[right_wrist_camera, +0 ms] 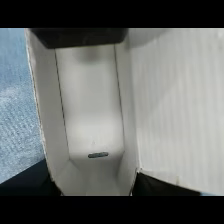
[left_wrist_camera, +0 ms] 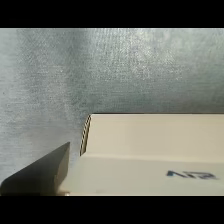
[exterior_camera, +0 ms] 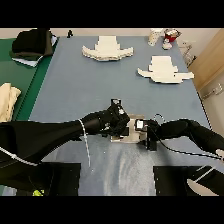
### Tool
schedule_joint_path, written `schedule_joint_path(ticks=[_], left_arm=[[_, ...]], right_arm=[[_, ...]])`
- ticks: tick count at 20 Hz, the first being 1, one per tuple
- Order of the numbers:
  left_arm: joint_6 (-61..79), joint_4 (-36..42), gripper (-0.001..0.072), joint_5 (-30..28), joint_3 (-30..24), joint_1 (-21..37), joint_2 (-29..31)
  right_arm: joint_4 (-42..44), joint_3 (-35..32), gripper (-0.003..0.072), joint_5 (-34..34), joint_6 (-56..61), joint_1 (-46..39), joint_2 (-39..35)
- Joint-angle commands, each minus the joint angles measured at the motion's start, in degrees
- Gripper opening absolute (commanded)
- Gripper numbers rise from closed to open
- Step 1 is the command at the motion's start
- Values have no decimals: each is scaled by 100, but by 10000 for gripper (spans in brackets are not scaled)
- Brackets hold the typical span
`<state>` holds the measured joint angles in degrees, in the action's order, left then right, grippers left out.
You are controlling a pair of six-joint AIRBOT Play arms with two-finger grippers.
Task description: Fold the box.
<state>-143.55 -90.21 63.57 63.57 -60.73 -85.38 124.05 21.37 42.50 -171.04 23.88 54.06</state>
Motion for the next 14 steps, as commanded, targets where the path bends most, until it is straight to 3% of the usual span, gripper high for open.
schedule_joint_path(ticks=[1,5,12,13,14], left_arm=[[20,0,458,17,4,-2,4],[393,7,459,529,264,0,236],[516,39,456,1987,439,-2,1386],[527,39,207,2170,439,-2,1556],[850,39,9,2251,439,-2,1679]], right_arm=[[2,-2,508,0,2,4,2],[2,-2,508,0,2,4,2],[2,0,508,0,2,4,2],[2,0,508,0,2,4,2],[2,-2,508,0,2,4,0]])
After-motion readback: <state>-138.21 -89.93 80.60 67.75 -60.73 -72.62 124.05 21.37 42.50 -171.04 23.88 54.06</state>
